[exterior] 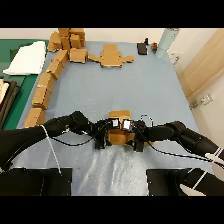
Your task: Fold the box.
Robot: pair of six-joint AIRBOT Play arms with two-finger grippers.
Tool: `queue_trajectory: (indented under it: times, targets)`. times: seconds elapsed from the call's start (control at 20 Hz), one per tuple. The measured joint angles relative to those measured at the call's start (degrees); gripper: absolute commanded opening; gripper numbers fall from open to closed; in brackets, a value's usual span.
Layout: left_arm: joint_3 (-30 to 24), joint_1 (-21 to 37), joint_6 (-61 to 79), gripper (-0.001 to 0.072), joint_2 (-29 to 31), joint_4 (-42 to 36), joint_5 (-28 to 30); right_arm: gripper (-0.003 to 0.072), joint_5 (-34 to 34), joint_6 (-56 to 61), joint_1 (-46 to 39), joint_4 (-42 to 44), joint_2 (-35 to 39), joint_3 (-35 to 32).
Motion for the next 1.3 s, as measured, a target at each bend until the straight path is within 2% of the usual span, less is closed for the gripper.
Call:
queue_trajectory:
  times: [0.1, 0.15, 0.2, 0.25, 0.3, 0.65, 0.8, 0.9, 1.05, 1.3]
  targets:
    - [0.0, 0.0, 0.0, 0.0424, 0.0, 0.0, 0.0, 0.0564, 0.02, 0.04, 0.0, 0.02, -0.04, 0.0]
    - [0.0, 0.0, 0.02, 0.0424, 0.0, 0.0, 0.0, 0.0467, -0.09, 0.63, 0.02, -0.17, 0.04, 0.0]
    - [0.0, 0.0, 0.0, 0.0424, 0.0, -0.02, -0.02, 0.026, -0.35, 1.9, 0.02, -0.61, 0.2, 0.07]
    - [0.0, 0.0, 0.0, 0.0424, 0.0, -0.04, -0.02, 0.0119, -1.29, 4.15, 0.02, -1.75, 0.52, 0.26]
    - [0.0, 0.0, 0.0, 0.0424, 0.0, -0.02, 0.0, 0.0009, -3.41, 7.43, 0.04, -3.85, 1.03, 0.57]
    - [0.0, 0.0, -0.02, 0.0424, 0.0, -0.04, -0.02, 0.0005, -16.24, 49.33, -0.44, -22.99, 6.6, 3.41]
    - [0.0, 0.0, -0.02, 0.0424, 0.0, -0.04, 0.0, 0.0005, -21.81, 69.61, -3.82, -33.9, 8.33, 3.63]
    - [0.0, 0.0, -0.02, 0.0424, 0.0, -0.04, 0.0, 0.0004, -24.24, 77.4, -7.48, -36.94, 8.48, 3.06]
    - [0.0, 0.0, -0.02, 0.0424, 0.0, -0.04, 0.0, 0.0004, -25.22, 80.39, -12.0, -36.48, 7.65, 2.16]
    - [0.0, 0.0, 0.0, 0.0424, 0.0, -0.02, 0.0, 0.0003, -21.73, 73.2, -14.34, -24.65, 5.42, 0.94]
